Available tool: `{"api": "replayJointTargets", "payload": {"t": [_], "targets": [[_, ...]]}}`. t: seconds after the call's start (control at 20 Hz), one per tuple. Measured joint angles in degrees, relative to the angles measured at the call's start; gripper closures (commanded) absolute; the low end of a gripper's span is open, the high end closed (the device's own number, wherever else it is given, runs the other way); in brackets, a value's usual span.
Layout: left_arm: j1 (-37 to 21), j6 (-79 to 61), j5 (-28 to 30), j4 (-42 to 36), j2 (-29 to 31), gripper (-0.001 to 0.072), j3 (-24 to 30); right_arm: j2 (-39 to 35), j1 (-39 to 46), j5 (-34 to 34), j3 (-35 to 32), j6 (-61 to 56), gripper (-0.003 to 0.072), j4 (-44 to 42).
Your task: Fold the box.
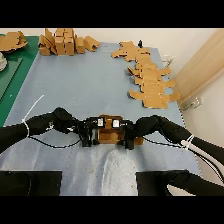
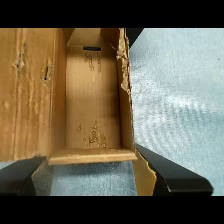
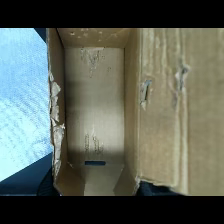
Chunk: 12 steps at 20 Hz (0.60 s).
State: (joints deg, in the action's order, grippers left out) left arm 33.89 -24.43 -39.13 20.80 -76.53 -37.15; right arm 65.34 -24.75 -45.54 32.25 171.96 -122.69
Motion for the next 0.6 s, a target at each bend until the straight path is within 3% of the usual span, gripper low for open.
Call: {"api": "replayJointTargets", "payload": {"t": [0.25, 0.3, 0.35, 0.6], "targets": [[0.7, 0.3, 0.9, 0.1, 0.0, 0.0038, 0.0, 0.0, 0.0, 0.0, 0.0, 0.0, 0.0232, 0.0], [1.0, 0.6, 1.5, 0.2, -0.1, 0.0159, 0.0, 0.0, 0.0, 0.0, 0.0, 0.0, 0.0232, 0.0], [1.2, 1.1, 1.9, 0.4, -0.1, 0.0184, 0.0, 0.0, 0.0, 0.0, 0.0, 0.0, 0.0232, 0.0], [1.7, 1.7, 2.8, 1.0, -0.2, 0.0185, -0.1, 0.0, 0.0, 0.0, 0.0, 0.0, 0.0232, 0.1]]}}
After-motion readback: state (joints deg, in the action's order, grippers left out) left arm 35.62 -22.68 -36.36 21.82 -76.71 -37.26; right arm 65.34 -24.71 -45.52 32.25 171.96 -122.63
